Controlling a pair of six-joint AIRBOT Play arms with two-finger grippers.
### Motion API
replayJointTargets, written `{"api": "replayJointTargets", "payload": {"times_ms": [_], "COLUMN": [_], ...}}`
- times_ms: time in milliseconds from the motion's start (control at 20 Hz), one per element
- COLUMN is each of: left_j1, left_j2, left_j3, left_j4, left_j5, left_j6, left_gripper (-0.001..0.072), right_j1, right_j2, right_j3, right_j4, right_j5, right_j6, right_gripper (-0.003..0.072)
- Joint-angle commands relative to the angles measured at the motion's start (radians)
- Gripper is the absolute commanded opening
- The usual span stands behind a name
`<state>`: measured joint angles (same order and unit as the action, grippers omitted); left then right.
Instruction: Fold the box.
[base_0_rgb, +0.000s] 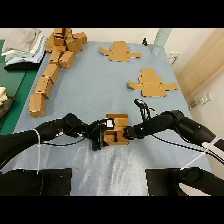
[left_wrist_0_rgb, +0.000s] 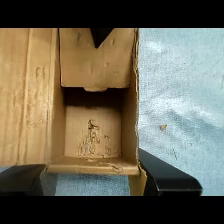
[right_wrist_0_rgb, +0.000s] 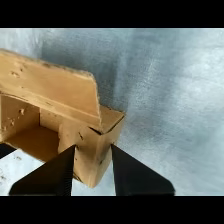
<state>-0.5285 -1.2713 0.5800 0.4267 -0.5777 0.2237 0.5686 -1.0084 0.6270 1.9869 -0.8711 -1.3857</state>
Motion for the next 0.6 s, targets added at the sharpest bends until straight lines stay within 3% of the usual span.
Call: {"api": "replayJointTargets", "payload": {"times_ms": [0, 250, 400, 550], "left_j1": [-0.001, -0.001, -0.001, -0.001], "left_j2": [0.0, 0.0, 0.0, 0.0], "left_j3": [0.001, 0.001, 0.001, 0.001], "left_j4": [0.0, 0.0, 0.0, 0.0], "left_j5": [0.0, 0.001, 0.001, 0.001], "left_j6": [0.0, 0.0, 0.0, 0.0], "left_gripper": [0.0394, 0.0395, 0.0394, 0.0394], "right_j1": [0.089, 0.197, 0.24, 0.271], "right_j2": [-0.051, -0.145, -0.204, -0.27], "right_j3": [0.063, 0.206, 0.256, 0.297], "right_j4": [-0.207, -0.402, -0.406, -0.403], "right_j5": [-0.022, -0.242, -0.28, -0.285], "right_j6": [0.262, 0.534, 0.619, 0.647], "right_gripper": [0.0363, 0.0383, 0.0437, 0.044]}}
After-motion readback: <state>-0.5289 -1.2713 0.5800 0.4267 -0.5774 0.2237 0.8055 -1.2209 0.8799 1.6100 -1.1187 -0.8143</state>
